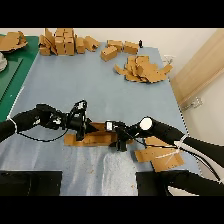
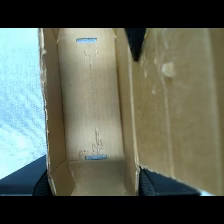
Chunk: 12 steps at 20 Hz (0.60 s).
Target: Fold the box.
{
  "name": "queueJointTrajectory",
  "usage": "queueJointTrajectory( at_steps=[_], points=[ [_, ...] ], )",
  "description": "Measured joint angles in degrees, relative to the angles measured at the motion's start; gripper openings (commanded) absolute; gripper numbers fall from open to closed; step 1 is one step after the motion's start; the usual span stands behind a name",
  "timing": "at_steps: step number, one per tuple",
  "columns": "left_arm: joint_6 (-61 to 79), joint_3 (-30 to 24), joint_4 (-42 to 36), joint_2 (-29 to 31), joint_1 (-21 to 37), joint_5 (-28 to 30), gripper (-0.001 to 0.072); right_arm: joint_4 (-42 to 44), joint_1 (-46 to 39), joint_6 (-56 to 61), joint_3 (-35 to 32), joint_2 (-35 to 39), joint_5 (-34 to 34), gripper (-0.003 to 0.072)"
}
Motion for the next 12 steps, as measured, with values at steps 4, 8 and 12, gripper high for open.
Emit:
queueJointTrajectory(
  at_steps=[4,8,12],
  points=[
    [0.0,0.0,0.0,0.0,0.0,0.0,0.0012,0.0,0.0,0.0,0.0,0.0,0.1,0.0579],
    [0.0,0.0,0.0,0.0,0.0,0.0,0.0012,0.0,0.0,0.0,0.0,0.0,0.1,0.0578],
    [0.0,0.0,-1.8,0.0,0.0,-0.1,0.0012,0.0,0.0,0.0,0.0,0.0,0.1,0.0578]
  ],
)
